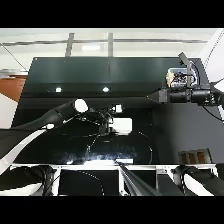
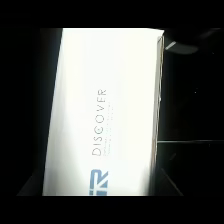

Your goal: Fold the box and place the chain.

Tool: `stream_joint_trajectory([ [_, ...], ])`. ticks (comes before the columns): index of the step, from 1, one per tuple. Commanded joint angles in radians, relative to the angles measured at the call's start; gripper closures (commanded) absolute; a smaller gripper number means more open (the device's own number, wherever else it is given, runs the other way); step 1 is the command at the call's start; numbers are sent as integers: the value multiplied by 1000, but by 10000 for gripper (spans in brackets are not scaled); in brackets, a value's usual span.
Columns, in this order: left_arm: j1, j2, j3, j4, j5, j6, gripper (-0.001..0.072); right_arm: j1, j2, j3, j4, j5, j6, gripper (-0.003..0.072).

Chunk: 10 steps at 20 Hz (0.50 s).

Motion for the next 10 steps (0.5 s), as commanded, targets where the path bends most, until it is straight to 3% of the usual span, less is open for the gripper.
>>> stream_joint_trajectory([
  [1, -9, -18, 5, 12, 19, -8, 297, 0, 0, 1, -13, 0, 0, 658],
  [2, -2, -18, 16, 37, -2, -15, 454, 0, 0, 1, -16, 0, 0, 658],
  [3, 10, -16, 31, 71, -19, -60, 506, 0, 1, 1, -15, -1, 0, 658],
  [6, 99, -8, 89, 208, -82, -292, 508, 0, 1, 1, -14, -11, 0, 658],
  [10, 355, -9, 178, 295, -136, -438, 508, 0, 0, 1, -11, -39, 1, 658],
])
